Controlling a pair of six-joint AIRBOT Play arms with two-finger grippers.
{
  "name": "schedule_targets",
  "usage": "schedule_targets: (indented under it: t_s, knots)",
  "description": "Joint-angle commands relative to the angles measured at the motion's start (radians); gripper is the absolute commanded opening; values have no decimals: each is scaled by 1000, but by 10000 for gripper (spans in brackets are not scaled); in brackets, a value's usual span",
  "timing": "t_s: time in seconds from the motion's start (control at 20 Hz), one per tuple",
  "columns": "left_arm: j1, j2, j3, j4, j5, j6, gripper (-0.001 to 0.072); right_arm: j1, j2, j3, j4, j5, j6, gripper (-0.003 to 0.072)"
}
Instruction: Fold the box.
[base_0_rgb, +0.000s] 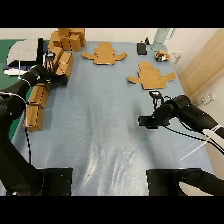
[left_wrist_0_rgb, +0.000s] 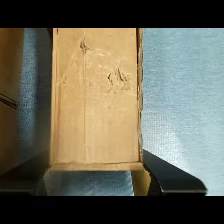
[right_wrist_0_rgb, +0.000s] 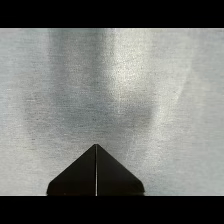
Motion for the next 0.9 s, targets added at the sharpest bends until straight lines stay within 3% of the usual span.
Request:
schedule_targets:
  t_s: [0.0, 0.5, 0.55, 0.6, 0.75, 0.8, 0.85]
  knots:
    - [0, -6, 5, 10, -1, 0, 428, 0, -1, 1, 0, 0, 0, 4]
    - [1, -5, 5, 8, 5, 0, 425, 0, -1, 1, 0, 0, 0, 4]
    - [2, -5, 5, 9, 6, 0, 340, 0, -1, 1, 0, 0, 0, 4]
    - [4, -5, 5, 9, 7, 0, 299, 0, -1, 1, 0, 0, 0, 4]
    - [0, -5, 5, 8, 3, 0, 301, 0, -1, 1, 0, 0, 0, 4]
    - [-1, -5, 5, 8, -9, 0, 306, 0, -1, 1, 0, 0, 0, 4]
    - [0, -5, 5, 8, -12, 0, 483, 0, -1, 1, 0, 0, 0, 4]
